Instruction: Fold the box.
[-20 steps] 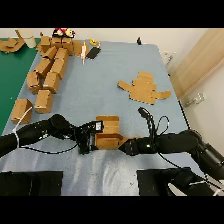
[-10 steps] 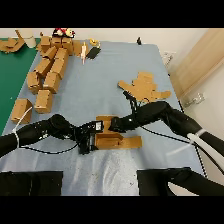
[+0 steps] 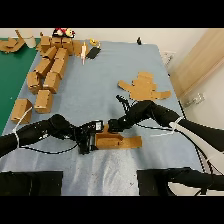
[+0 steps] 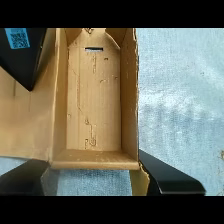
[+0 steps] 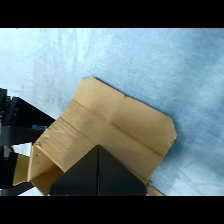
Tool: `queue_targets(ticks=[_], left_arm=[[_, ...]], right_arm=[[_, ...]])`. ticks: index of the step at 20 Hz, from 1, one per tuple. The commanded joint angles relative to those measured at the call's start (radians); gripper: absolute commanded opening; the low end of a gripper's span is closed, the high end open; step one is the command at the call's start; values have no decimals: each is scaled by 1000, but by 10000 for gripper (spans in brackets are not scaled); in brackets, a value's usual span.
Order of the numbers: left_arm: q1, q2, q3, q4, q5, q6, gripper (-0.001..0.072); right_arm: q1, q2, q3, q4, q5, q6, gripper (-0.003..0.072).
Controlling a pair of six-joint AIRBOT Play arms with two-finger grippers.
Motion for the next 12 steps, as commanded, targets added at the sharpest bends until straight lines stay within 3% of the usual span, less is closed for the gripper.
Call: queue_targets(ticks=[1,12], left_arm=[[0,0,0,0,0,0,504],[0,0,0,0,0,0,504]], right_arm=[[0,-12,0,-29,7,-20,0],[-2,-23,-27,-28,20,-32,-1]])
